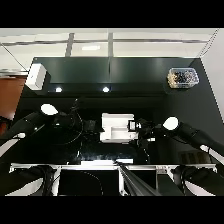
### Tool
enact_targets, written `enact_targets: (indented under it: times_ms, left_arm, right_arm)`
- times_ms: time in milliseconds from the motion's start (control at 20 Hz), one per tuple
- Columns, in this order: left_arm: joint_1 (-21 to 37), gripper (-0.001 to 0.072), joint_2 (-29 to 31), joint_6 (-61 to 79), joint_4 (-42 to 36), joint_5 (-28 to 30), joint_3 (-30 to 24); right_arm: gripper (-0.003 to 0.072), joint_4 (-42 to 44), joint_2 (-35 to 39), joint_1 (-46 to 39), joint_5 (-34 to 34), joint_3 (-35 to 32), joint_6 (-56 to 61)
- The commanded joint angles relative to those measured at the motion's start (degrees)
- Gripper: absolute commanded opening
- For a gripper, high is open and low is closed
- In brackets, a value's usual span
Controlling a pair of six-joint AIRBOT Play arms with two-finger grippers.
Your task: Fold the box and place the chain.
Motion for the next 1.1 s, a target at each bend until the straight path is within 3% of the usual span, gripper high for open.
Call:
enact_targets:
  times_ms: [0, 350, 650, 750, 850, 950, 1000, 1050]
  left_arm:
    - [-3.9, 0.0701, 0.0, -1.8, 2.5, 3.4, 1.1]
    - [-12.2, 0.0684, 0.0, -20.3, 14.8, 12.2, 1.9]
    - [-17.0, 0.0683, 0.0, -31.4, 21.9, 13.8, 5.6]
    - [-19.7, 0.0682, -0.2, -40.4, 31.8, 11.6, 8.4]
    - [-22.6, 0.0679, -1.9, -52.3, 42.8, 4.7, 12.2]
    - [-25.5, 0.0676, -4.4, -58.3, 49.1, -1.6, 16.4]
    - [-26.8, 0.0639, -5.6, -59.6, 50.5, -3.4, 18.4]
    - [-28.0, 0.0534, -6.6, -61.0, 51.3, -4.0, 20.2]
  right_arm:
    - [0.0408, 0.0, 0.0, 0.0, 0.0, 0.0, 0.0]
    - [0.0408, 0.0, 0.0, 0.0, 0.0, 0.0, 0.0]
    - [0.0408, 0.0, 0.0, 0.0, 0.0, 0.0, 0.0]
    - [0.0408, 0.0, 0.0, 0.0, 0.0, 0.0, 0.0]
    - [0.0408, 0.0, 0.0, 0.0, 0.0, 0.0, 0.0]
    - [0.0408, 0.0, 0.0, 0.0, 0.0, 0.0, 0.0]
    - [0.0408, 0.0, 0.0, 0.0, 0.0, 0.0, 0.0]
    - [0.0408, 0.0, 0.0, 0.0, 0.0, 0.0, 0.0]
